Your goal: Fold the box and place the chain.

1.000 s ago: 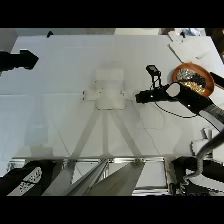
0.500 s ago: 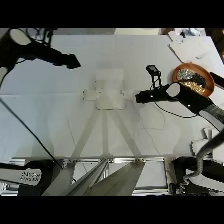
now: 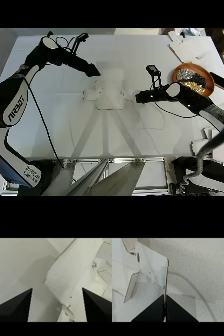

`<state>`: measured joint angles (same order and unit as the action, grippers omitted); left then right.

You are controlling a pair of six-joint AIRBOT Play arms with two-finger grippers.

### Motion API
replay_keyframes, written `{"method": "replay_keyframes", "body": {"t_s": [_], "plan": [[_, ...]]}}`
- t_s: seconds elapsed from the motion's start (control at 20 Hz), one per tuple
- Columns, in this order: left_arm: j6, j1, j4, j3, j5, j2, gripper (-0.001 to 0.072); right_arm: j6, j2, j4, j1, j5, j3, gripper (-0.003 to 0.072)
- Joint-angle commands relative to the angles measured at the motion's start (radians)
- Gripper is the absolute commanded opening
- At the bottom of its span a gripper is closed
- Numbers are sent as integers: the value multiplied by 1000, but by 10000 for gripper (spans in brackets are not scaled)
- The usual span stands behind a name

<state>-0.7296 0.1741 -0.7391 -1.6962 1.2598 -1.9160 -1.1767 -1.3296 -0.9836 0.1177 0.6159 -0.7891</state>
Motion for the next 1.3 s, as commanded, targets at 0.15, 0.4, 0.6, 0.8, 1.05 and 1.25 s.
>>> {"method": "replay_keyframes", "body": {"t_s": [0.15,0.4,0.6,0.8,1.05,1.25], "plan": [[112,97,20,-6,12,-36,700,0,0,0,1,0,1,14],[150,112,-23,-5,13,-46,483,0,0,0,1,0,1,14],[187,106,-138,-5,40,-46,419,0,0,0,1,0,1,14],[264,98,-138,-5,39,-47,417,0,0,0,1,0,1,14],[339,99,-137,-5,40,-52,16,0,0,0,1,0,1,14],[342,100,-137,-5,39,-51,16,0,0,0,1,0,1,14]]}}
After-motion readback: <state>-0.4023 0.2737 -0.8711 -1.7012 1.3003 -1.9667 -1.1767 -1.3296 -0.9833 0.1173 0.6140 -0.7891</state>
